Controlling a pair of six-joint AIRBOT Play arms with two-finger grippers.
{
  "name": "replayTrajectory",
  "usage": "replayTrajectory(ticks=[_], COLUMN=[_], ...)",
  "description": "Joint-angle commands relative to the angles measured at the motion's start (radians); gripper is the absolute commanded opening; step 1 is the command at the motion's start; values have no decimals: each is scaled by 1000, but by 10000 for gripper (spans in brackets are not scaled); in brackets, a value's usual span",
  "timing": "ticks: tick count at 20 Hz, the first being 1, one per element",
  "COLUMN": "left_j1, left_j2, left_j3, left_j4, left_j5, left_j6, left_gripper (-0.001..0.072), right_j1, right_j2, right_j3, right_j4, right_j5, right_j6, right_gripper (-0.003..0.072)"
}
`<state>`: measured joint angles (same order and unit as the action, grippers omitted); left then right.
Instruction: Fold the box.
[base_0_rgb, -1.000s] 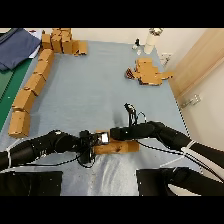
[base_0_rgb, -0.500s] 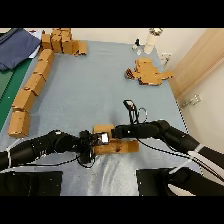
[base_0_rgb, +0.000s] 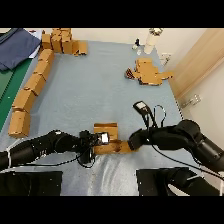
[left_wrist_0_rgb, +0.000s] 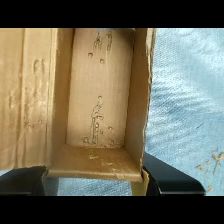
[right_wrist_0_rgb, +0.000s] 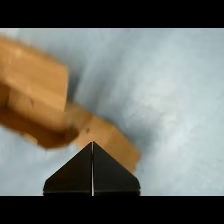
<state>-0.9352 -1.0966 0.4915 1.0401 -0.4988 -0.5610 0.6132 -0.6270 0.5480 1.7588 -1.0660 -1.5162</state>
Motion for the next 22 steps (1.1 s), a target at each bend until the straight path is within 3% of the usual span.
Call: replayTrajectory(ticks=[1,2,4,5,7,9,10,14,19,22], left_j1=[0,0,0,0,0,0,0,0,0,0], left_j2=[-1,0,-1,-1,-1,-1,-1,-1,-1,-1], left_j3=[0,0,0,0,0,0,0,0,0,0], left_j4=[0,0,0,0,0,0,0,0,0,0], left_j5=[1,1,1,1,1,1,1,1,1,1], left_j6=[0,0,0,0,0,0,0,0,0,0], left_gripper=[411,411,411,411,411,411,411,411,411,411], right_j1=[21,31,44,44,43,43,43,43,42,11], right_j2=[46,37,-7,-33,-83,-130,-149,-198,-199,-184], right_j3=[-17,-27,-32,-32,-32,-32,-32,-41,-84,-119], right_j4=[106,115,116,120,111,9,-15,-15,91,200], right_j5=[-207,-207,-206,-200,-155,-69,-31,72,214,239], right_j6=[-298,-339,-440,-499,-613,-714,-767,-933,-940,-1004], right_gripper=[6,62,432,551,561,565,597,597,609,609])
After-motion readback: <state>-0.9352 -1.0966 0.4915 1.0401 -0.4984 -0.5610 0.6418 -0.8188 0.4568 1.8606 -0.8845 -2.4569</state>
